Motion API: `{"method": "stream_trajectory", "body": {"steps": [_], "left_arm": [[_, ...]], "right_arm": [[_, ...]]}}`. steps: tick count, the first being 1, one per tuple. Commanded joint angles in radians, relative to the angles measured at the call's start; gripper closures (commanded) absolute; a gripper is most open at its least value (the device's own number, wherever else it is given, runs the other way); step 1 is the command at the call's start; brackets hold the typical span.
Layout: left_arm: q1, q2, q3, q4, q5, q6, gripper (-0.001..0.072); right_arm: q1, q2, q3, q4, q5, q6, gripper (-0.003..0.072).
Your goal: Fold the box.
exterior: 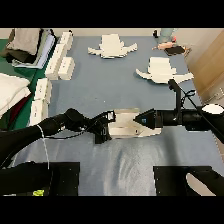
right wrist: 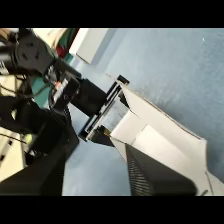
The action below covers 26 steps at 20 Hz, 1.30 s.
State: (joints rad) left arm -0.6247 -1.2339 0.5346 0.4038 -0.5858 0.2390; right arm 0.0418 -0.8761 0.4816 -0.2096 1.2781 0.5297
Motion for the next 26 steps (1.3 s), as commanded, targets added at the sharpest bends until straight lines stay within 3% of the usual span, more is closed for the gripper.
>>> {"method": "stream_trajectory", "body": {"steps": [1, 3, 4, 5, 6, 7, 10, 17, 26], "left_arm": [[0.001, 0.000, 0.000, 0.000, 0.000, 0.000, 0.0098], [0.001, 0.000, 0.000, 0.000, 0.000, 0.000, 0.0098], [0.001, 0.000, 0.000, 0.000, 0.000, 0.000, 0.0098], [0.001, 0.000, 0.000, 0.000, 0.000, 0.000, 0.0098], [0.001, 0.000, 0.000, 0.000, 0.000, 0.000, 0.0098], [0.001, 0.000, 0.000, 0.000, 0.000, 0.000, 0.0098], [0.001, 0.000, 0.000, 0.000, 0.000, 0.000, 0.0098], [0.001, 0.000, 0.000, 0.000, 0.000, 0.000, 0.0098], [0.001, 0.000, 0.000, 0.000, 0.000, 0.000, 0.0098]], "right_arm": [[0.002, 0.000, 0.001, 0.077, -0.017, 0.096, 0.0261], [0.002, 0.000, 0.001, 0.095, -0.026, 0.155, 0.0273], [0.002, -0.002, 0.001, 0.069, -0.039, 0.200, 0.0329], [0.002, -0.009, 0.001, 0.013, -0.053, 0.242, 0.0536], [0.003, -0.021, 0.001, -0.046, -0.074, 0.281, 0.0643], [0.003, -0.039, 0.001, -0.075, -0.095, 0.299, 0.0683], [0.032, -0.120, 0.057, -0.072, -0.134, 0.298, 0.0684], [0.235, -0.401, 0.364, -0.253, -0.311, 0.301, 0.0683], [0.359, -0.568, 0.379, -0.386, -0.358, 0.300, 0.0684]]}}
